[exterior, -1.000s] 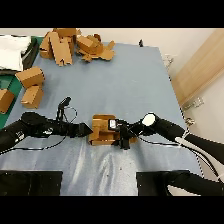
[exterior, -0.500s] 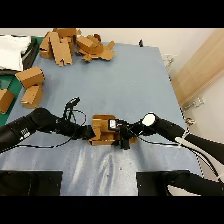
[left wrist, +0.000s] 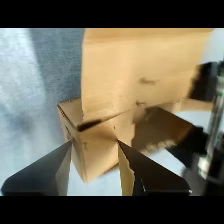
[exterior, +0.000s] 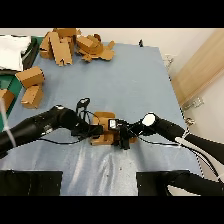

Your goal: Fold the box.

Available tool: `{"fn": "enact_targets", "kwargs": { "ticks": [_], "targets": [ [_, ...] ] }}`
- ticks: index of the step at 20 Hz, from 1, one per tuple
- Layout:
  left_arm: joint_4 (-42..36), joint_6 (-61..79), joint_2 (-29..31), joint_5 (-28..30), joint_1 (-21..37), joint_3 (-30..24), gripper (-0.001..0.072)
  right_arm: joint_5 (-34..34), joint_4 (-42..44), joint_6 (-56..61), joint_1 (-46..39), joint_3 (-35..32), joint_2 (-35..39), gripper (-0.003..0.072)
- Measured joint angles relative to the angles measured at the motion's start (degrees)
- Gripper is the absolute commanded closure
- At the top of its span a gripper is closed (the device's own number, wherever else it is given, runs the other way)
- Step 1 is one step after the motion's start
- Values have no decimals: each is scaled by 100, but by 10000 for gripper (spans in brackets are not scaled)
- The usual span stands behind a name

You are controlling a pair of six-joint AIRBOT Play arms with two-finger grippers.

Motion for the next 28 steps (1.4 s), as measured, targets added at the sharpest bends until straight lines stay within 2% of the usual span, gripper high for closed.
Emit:
{"fn": "enact_targets", "kwargs": {
  "ticks": [6, 7, 9, 19, 20, 21, 22, 23, 28],
  "targets": [
    [1115, -1163, -726, -658, -396, 678, 313, 9, 0, 0, 0, 0, 0, 312],
    [1246, -1311, -813, -765, -431, 748, 361, 11, 0, 0, 0, 0, 0, 312],
    [1460, -1604, -966, -911, -520, 852, 361, 11, 0, 0, -2, 0, 0, 313],
    [2177, -2632, -1241, -1182, -1012, 1110, 368, 15, 0, 0, -2, 0, 0, 312],
    [2236, -2697, -1261, -1182, -1075, 1110, 393, 13, 0, 2, -2, 0, 0, 312],
    [2297, -2745, -1272, -1198, -1128, 1115, 565, 15, 0, 0, -2, 0, 0, 312],
    [2369, -2791, -1279, -1274, -1167, 1117, 607, 13, 0, 0, -2, 0, 0, 312],
    [2406, -2830, -1285, -1314, -1198, 1117, 698, 13, 0, 0, -2, 0, 0, 312],
    [2507, -2903, -1300, -1399, -1342, 1128, 694, 13, 0, 0, 0, 0, -2, 312]
  ]
}}
